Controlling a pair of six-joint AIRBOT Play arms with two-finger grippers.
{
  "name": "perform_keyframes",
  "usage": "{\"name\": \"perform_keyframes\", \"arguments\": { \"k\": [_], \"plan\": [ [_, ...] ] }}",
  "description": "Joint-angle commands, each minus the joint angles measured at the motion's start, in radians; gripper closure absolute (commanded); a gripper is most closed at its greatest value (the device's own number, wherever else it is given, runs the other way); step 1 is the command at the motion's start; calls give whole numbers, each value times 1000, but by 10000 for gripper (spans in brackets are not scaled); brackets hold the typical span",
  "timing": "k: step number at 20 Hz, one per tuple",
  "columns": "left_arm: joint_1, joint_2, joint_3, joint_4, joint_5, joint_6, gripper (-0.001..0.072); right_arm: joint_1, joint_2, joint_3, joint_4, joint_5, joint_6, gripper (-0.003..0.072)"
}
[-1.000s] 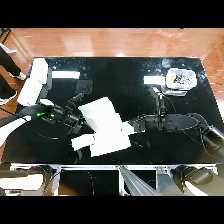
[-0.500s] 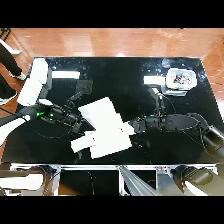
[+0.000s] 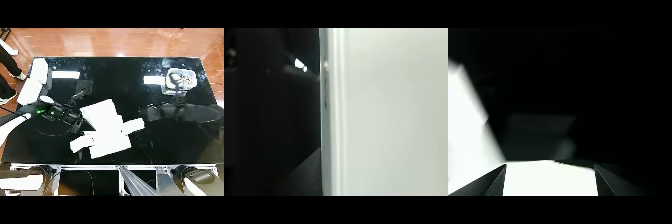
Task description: Fold the box and place the chain.
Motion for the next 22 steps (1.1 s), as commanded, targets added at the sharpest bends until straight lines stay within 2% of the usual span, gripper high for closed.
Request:
{"name": "perform_keyframes", "arguments": {
  "k": [1, 3, 5, 8, 12, 15, 22],
  "plan": [
    [-107, 67, 36, 151, 114, 8, 691, -178, 98, 84, -243, -246, 26, 79],
    [-188, 148, 36, 203, 249, 56, 691, -242, 136, 84, -357, -340, 25, 79],
    [-230, 224, 35, 193, 351, 79, 691, -272, 138, 82, -431, -387, 24, 79],
    [-249, 275, 9, 216, 473, 119, 690, -272, 138, 71, -412, -316, -10, 79],
    [-254, 262, -24, 221, 612, 135, 687, -267, 138, 57, -405, -193, -52, 79],
    [-253, 259, -23, 220, 613, 124, 687, -266, 137, 56, -351, -118, -41, 79],
    [-253, 217, -23, 309, 591, 115, 687, -263, 137, -67, -198, -109, -225, 79]
  ]
}}
